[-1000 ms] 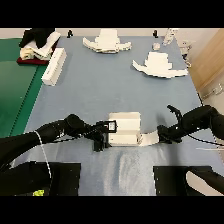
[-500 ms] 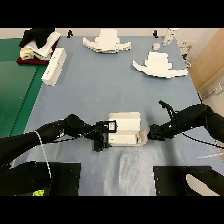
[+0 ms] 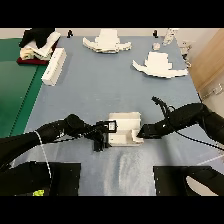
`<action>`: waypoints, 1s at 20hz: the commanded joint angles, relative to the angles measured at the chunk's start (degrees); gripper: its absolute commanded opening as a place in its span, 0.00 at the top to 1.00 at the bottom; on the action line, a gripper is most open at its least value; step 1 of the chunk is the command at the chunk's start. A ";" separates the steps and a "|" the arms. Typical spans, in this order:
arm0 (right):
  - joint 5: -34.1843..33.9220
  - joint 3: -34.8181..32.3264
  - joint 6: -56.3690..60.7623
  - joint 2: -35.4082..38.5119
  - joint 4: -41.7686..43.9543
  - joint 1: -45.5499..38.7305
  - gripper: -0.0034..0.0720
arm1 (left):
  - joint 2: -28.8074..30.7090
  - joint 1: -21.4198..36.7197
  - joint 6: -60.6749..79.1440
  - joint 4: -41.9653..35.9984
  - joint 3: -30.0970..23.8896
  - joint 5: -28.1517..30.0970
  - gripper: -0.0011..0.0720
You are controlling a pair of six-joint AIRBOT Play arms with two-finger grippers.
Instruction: Fold the box.
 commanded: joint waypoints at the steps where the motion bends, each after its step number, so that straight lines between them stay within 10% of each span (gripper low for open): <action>1: 5.90 0.26 6.23 -1.77 -4.04 6.62 0.38 | 0.00 0.00 0.00 0.02 0.02 0.00 0.35; 10: 5.05 8.94 42.21 -4.50 -32.37 23.12 0.42 | 0.00 0.00 0.00 0.02 0.00 0.00 0.35; 20: 0.50 17.25 59.12 -18.36 -40.89 31.76 0.42 | 0.00 0.00 0.02 0.02 0.00 0.02 0.35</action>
